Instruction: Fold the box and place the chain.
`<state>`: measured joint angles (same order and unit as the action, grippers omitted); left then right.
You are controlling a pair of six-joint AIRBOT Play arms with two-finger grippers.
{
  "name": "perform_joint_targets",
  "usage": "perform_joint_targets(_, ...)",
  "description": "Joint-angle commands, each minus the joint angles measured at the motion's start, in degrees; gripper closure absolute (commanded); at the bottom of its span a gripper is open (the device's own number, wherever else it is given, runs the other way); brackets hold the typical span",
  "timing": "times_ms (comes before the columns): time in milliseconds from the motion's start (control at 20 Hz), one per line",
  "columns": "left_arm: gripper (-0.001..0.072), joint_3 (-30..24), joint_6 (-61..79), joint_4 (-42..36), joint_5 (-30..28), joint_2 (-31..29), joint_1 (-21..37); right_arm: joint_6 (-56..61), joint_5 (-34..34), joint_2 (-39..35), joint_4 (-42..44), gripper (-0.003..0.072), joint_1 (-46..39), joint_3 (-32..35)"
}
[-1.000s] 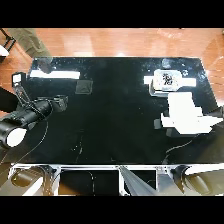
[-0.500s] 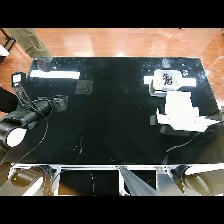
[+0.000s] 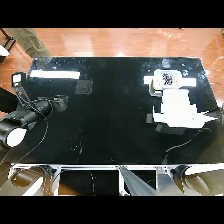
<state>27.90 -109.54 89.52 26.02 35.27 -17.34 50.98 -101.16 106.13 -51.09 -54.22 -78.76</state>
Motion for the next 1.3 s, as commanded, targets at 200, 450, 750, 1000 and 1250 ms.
perform_joint_targets(200,0.0076,0.0,0.0,-0.5,0.0,0.0,0.0,-0.2,-1.0,-2.4,4.7,0.0668,6.8,6.8)
perform_joint_targets(450,0.0076,0.0,0.0,-0.5,0.0,0.0,0.0,0.3,-1.8,-7.6,9.3,0.0668,13.8,11.2)
perform_joint_targets(750,0.0076,0.0,0.0,-8.9,0.5,0.5,-0.3,3.3,7.9,-20.9,15.8,0.0668,22.9,22.3)
perform_joint_targets(1000,0.0076,0.0,0.1,-13.6,4.0,4.4,-5.2,8.4,24.7,-38.9,21.3,0.0668,34.6,36.5)
perform_joint_targets(1250,0.0076,0.0,0.3,-22.9,4.5,9.7,-3.3,19.4,44.9,-56.8,22.1,0.0668,50.8,51.4)
